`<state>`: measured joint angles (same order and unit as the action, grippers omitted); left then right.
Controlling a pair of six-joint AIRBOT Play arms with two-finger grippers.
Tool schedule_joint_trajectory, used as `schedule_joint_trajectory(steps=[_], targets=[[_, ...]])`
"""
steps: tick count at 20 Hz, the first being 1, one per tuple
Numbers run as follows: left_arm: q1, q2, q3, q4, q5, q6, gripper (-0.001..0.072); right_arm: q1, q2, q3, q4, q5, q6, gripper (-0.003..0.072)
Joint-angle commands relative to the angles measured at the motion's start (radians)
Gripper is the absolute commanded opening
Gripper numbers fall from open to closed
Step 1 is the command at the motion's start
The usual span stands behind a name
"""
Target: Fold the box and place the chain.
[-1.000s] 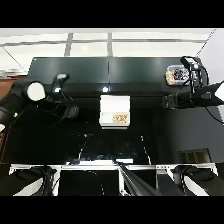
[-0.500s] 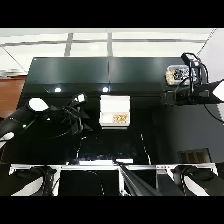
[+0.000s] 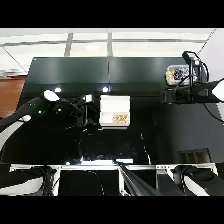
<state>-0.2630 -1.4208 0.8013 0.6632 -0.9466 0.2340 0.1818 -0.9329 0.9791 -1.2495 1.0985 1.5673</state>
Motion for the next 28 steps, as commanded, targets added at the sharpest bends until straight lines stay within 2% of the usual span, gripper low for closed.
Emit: schedule_joint_trajectory(steps=[1, 13, 17, 23, 26, 28], targets=[[-0.026, -0.038, 0.025, 0.01, 0.002, 0.028, 0.0718, 0.0, 0.0, 0.0, 0.0, -0.005, 0.006, 0.0285], [-0.066, -0.058, 0.026, 0.005, 0.006, 0.024, 0.0715, 0.0, -0.001, 0.0, 0.0, -0.032, 0.008, 0.0284], [-0.076, -0.058, 0.029, -0.026, 0.046, 0.023, 0.0715, 0.0, -0.001, 0.0, 0.0, -0.033, 0.008, 0.0285], [-0.106, -0.059, 0.03, -0.024, 0.051, 0.025, 0.0709, 0.0, -0.002, 0.0, 0.008, -0.042, 0.008, 0.0284], [-0.124, -0.059, 0.03, -0.024, 0.058, 0.028, 0.0665, 0.022, -0.04, 0.0, 0.066, -0.074, 0.012, 0.0284], [-0.124, -0.058, 0.03, -0.024, 0.056, 0.028, 0.0442, 0.05, -0.094, 0.0, 0.099, -0.136, 0.012, 0.0297]])
